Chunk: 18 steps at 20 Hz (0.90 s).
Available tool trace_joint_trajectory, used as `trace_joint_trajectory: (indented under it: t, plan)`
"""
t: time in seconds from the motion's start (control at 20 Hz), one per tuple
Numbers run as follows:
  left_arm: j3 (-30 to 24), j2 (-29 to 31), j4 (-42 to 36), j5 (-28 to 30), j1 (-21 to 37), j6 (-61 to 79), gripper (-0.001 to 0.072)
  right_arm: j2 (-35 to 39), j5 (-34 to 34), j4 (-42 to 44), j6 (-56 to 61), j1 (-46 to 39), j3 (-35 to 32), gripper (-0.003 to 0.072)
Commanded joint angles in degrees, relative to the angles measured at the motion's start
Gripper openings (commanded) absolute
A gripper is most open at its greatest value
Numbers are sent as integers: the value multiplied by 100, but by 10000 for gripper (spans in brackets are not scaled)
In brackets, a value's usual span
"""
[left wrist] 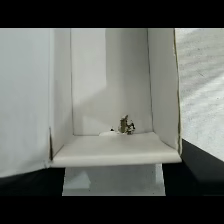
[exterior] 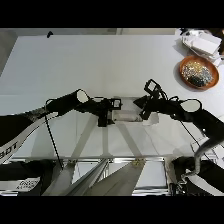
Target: Fold the box and place the chain.
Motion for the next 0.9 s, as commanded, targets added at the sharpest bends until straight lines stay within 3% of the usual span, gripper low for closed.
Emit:
trace_joint_trajectory:
  t: [0.0, 0.35, 0.5, 0.7, 0.85]
  plan:
    - [-4, -4, 2, 2, 4, 0, 133, -599, -1001, 522, 146, 83, 2, 14]
    - [-4, -4, 2, 2, 4, -2, 133, -861, -778, -940, 1408, 83, 2, 14]
    - [-4, -4, 2, 2, 4, 0, 133, -841, -671, -1012, 1427, 83, 7, 15]
    - [-4, -4, 2, 2, 4, 0, 133, -389, -350, -949, 1423, 83, 111, 15]
    - [-4, -4, 2, 2, 4, 0, 133, 177, 404, -1276, 1561, 83, 127, 15]
